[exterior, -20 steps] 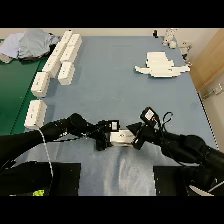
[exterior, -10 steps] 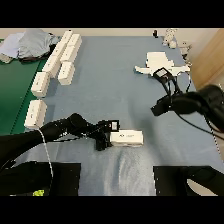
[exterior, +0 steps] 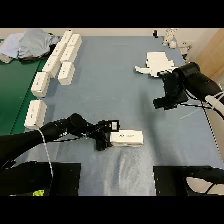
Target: Fold the box.
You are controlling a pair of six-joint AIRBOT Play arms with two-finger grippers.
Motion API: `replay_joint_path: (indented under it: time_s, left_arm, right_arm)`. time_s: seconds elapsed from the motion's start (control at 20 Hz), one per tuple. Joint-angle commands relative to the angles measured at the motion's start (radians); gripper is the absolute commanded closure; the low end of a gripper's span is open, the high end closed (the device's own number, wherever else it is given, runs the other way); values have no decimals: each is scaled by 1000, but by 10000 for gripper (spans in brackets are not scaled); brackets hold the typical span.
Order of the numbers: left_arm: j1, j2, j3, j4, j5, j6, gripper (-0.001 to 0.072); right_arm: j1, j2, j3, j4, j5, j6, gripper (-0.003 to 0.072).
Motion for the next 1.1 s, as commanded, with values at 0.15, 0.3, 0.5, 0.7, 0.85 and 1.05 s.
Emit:
replay_joint_path:
  time_s: [0.15, 0.3, 0.5, 0.7, 0.85, 1.05]
  left_arm:
    - [6, 24, 17, 5, 3, -119, 198]
    - [93, 133, 42, 72, 2, -332, 198]
    - [352, 288, 77, 367, 0, -803, 198]
    - [711, 278, 120, 513, -2, -1027, 198]
    - [848, 186, 150, 513, 3, -1032, 198]
    - [880, 30, 224, 513, 58, -1032, 198]
  right_arm:
    - [-6, -37, 20, 8, -40, 33, 684]
    - [-6, -37, 20, 8, -41, 33, 683]
    - [-6, -37, 20, 7, -40, 33, 684]
    - [-6, -37, 20, 7, -40, 33, 683]
    - [-6, -37, 20, 8, -41, 33, 683]
    - [-6, -37, 20, 8, -41, 33, 684]
